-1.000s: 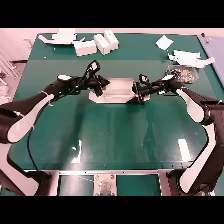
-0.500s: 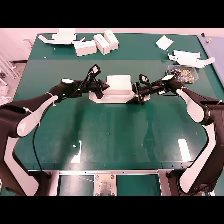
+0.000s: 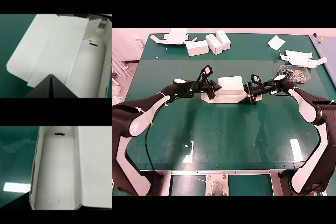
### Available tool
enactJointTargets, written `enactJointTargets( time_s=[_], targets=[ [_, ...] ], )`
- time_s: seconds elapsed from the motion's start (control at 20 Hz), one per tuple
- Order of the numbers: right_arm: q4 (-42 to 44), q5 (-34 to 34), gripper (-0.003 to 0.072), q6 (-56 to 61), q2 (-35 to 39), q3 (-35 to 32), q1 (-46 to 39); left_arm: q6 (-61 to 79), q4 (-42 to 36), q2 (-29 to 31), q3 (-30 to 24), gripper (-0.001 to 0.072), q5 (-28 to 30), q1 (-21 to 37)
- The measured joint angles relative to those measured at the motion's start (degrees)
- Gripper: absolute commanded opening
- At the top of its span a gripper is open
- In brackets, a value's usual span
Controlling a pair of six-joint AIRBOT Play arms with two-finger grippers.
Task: Fold the box and place the chain.
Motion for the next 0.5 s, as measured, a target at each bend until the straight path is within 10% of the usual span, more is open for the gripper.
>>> enactJointTargets(
  time_s=[0.15,0.45,0.5],
  targets=[
    [0.0,0.0,0.0495,0.0,0.0,0.0,0.0,0.1,0.7,0.3,0.0,0.0222,0.4,-0.1],
    [-0.1,0.0,0.0495,-0.1,0.0,0.0,0.0,0.5,1.8,5.6,0.1,0.0261,1.4,0.0],
    [0.0,0.0,0.0494,-0.1,0.0,0.0,0.0,0.5,2.0,7.0,0.1,0.0384,1.2,0.0]
  ],
)
